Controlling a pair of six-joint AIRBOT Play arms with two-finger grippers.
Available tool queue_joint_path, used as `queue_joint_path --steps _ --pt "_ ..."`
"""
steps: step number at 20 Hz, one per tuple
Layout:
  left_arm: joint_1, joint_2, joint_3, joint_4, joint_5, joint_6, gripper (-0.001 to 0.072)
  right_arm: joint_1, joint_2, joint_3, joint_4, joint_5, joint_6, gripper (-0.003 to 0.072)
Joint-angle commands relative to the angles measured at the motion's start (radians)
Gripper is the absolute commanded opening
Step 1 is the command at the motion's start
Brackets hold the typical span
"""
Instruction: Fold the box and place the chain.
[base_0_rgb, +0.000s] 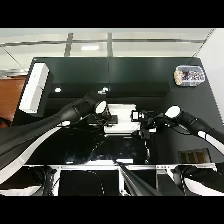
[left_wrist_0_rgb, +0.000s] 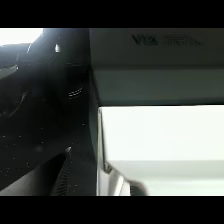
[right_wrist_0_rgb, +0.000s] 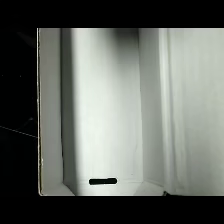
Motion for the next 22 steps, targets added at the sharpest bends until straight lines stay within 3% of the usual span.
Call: queue_joint_path --steps 1,2,3,5,9,10,11,12,15,16,17,18,21,22 --pt "-0.011 -0.024 0.014 -0.009 -0.021 -0.003 0.0246 0.001 0.0 0.0 0.001 -0.001 0.001 0.0415" --pt "-0.015 -0.027 0.014 -0.009 -0.02 -0.003 0.0196 0.001 0.0 0.0 0.001 -0.002 0.001 0.0415" --pt "-0.02 -0.027 0.015 -0.012 -0.012 -0.003 0.0196 0.001 0.0 0.0 0.001 -0.002 0.001 0.0415" --pt "-0.026 -0.027 0.021 -0.01 -0.007 -0.004 0.0044 0.001 0.0 0.0 0.001 -0.002 0.001 0.0415" --pt "-0.027 -0.027 0.022 -0.025 -0.002 -0.005 0.0028 0.001 0.0 0.0 0.002 -0.002 0.001 0.0415" --pt "-0.026 -0.027 0.022 -0.037 -0.002 -0.005 0.0065 0.001 0.0 0.0 0.001 -0.002 0.001 0.0415" --pt "-0.024 -0.027 0.022 -0.039 -0.005 -0.005 0.0246 0.001 0.0 0.0 0.002 -0.002 0.001 0.0415" --pt "-0.021 -0.027 0.022 -0.037 -0.012 -0.017 0.0376 0.001 0.0 0.0 0.001 -0.002 0.001 0.0415" --pt "-0.011 -0.027 0.021 -0.033 -0.022 -0.03 0.0395 0.001 0.0 0.0 0.001 -0.002 0.001 0.0415" --pt "-0.011 -0.027 0.021 -0.031 -0.019 -0.042 0.0266 0.001 0.0 0.0 0.002 -0.002 0.001 0.0415" --pt "-0.011 -0.027 0.021 -0.03 -0.009 -0.038 0.007 0.001 0.0 0.0 0.001 -0.002 0.001 0.0415" --pt "-0.013 -0.027 0.021 -0.03 0.004 -0.038 0.0026 0.001 0.0 0.0 0.001 -0.002 0.001 0.0415" --pt "-0.012 -0.027 0.021 -0.029 0.008 -0.037 0.0026 0.001 0.0 0.0 0.0 -0.001 0.001 0.0416" --pt "-0.012 -0.027 0.021 -0.025 0.003 -0.032 0.0026 0.001 0.002 0.0 0.0 -0.001 0.006 0.0455"
